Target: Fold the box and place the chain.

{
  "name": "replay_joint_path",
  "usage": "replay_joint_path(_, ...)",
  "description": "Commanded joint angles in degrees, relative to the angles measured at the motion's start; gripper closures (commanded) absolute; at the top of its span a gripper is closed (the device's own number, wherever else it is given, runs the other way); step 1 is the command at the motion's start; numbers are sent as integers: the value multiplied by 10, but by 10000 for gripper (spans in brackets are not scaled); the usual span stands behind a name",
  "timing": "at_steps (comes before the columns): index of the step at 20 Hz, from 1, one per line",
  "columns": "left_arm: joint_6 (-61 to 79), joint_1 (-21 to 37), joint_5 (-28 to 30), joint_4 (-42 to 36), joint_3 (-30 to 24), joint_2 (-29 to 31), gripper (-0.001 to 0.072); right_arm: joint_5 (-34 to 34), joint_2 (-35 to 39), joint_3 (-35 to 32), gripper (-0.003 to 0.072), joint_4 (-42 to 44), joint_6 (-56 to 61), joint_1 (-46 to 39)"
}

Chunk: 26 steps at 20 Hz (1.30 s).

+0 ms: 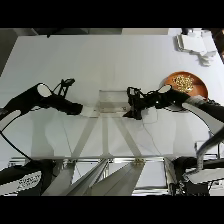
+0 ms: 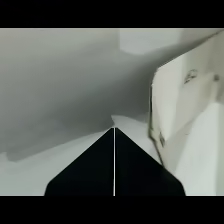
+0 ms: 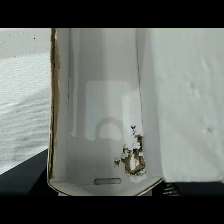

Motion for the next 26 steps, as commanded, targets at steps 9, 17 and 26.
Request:
replay_joint_path(9,41,-37,19,-180,0,-8,414,0,0,1,215,0,0,0)
replay_joint_path(17,41,-36,35,-187,0,31,388,0,0,1,215,0,0,0)
replay_joint_path(26,44,-66,60,-202,0,31,195,0,0,1,215,0,0,0)
